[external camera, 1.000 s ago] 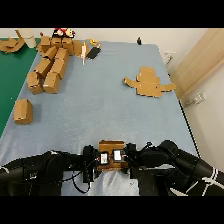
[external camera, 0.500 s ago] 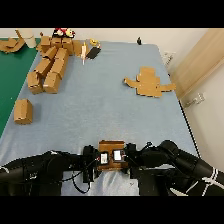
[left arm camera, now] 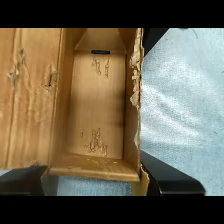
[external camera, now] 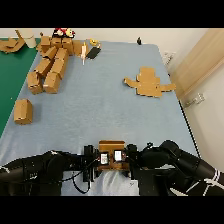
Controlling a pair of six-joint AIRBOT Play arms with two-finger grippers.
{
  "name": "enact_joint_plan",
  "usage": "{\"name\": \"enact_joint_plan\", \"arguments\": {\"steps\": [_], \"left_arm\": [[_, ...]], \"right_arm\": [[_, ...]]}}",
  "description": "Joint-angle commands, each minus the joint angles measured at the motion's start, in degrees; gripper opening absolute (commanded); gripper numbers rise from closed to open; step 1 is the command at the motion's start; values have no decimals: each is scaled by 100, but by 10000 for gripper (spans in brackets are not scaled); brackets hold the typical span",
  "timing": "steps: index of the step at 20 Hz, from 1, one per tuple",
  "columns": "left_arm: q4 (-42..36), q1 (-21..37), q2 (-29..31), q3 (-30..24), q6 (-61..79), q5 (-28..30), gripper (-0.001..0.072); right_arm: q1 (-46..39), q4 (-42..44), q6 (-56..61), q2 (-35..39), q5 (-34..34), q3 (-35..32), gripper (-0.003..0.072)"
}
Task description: Fold the box.
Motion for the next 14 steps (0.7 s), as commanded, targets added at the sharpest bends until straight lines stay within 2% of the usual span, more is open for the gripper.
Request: {"name": "enact_joint_plan", "arguments": {"steps": [1, 8, 11, 14], "left_arm": [[-7, 4, 2, 2, -24, -31, 484], [-7, 4, 2, 2, -24, -33, 484], [-4, 4, 2, 2, -24, -31, 484], [-7, 4, 2, 2, -24, -33, 484]], "right_arm": [[-2, -87, 236, 382, -234, 26, 720], [-2, -1578, 1880, 1226, -966, 258, 720], [-2, -1600, 3108, 1401, -1690, 476, 720], [2, -1163, 4459, 1661, -1982, 892, 720]]}}
